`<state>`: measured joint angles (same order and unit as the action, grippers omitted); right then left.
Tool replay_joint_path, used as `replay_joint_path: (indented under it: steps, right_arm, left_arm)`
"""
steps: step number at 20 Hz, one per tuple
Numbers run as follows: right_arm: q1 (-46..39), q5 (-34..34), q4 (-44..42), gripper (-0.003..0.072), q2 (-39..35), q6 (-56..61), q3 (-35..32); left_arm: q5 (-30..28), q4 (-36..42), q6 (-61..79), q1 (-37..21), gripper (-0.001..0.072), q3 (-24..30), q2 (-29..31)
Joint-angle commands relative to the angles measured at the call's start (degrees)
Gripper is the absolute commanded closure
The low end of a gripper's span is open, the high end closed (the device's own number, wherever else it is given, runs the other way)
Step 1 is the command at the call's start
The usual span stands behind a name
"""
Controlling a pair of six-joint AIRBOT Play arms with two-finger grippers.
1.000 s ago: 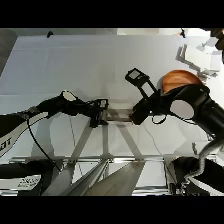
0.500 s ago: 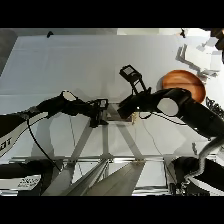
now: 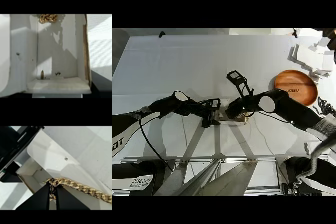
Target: Fold the box and place the chain.
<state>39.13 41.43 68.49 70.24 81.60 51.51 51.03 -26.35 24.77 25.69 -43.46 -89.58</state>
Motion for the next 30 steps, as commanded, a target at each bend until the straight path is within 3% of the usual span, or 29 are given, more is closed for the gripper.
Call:
replay_joint_path:
  steps: [1, 3, 4, 6, 7, 13, 18, 23, 25, 30]
  right_arm:
    - [0.0, 0.0, -0.2, 0.0679, 0.4, 0.0, 0.0]
    - [0.0, 0.4, -0.2, 0.0669, 0.4, 0.0, 0.0]
    - [0.0, 1.0, -0.2, 0.0600, 0.4, 0.0, 0.0]
    - [0.0, 2.2, -0.2, 0.0372, 0.4, -0.1, 0.0]
    - [0.0, 2.9, -0.2, 0.0344, 0.4, -0.1, 0.0]
    - [0.0, 7.6, -0.2, 0.0344, -0.6, -1.2, 0.0]
    - [0.0, 12.2, 0.7, 0.0344, -6.0, -1.1, 0.0]
    - [0.0, 13.5, 4.2, 0.0346, -11.0, 1.8, 0.0]
    - [0.0, 13.5, 8.5, 0.0346, -11.6, 5.9, 0.0]
    - [0.0, 13.7, 9.1, 0.0346, -11.8, 7.1, 0.0]
  left_arm:
    - [0.0, 0.0, 0.0, 0.0, 0.0365, 0.0, 0.0]
    - [0.0, 0.0, 0.0, 0.0, 0.0365, 0.0, 0.0]
    - [0.0, 0.0, 0.0, 0.0, 0.0365, 0.0, 0.0]
    - [0.0, 0.0, 0.0, 0.0, 0.0365, 0.0, 0.0]
    - [0.0, 0.0, 0.0, 0.0, 0.0365, 0.0, 0.0]
    - [0.0, 0.0, 0.0, 0.0, 0.0365, 0.0, 0.0]
    - [0.0, -0.1, 0.0, 0.0, 0.0365, 0.0, 0.0]
    - [0.0, 0.0, 0.0, 0.0, 0.0365, 0.0, 0.0]
    - [0.0, 0.0, 0.0, 0.0, 0.0365, 0.0, 0.0]
    - [0.0, 0.0, 0.0, 0.0, 0.0365, 0.0, 0.0]
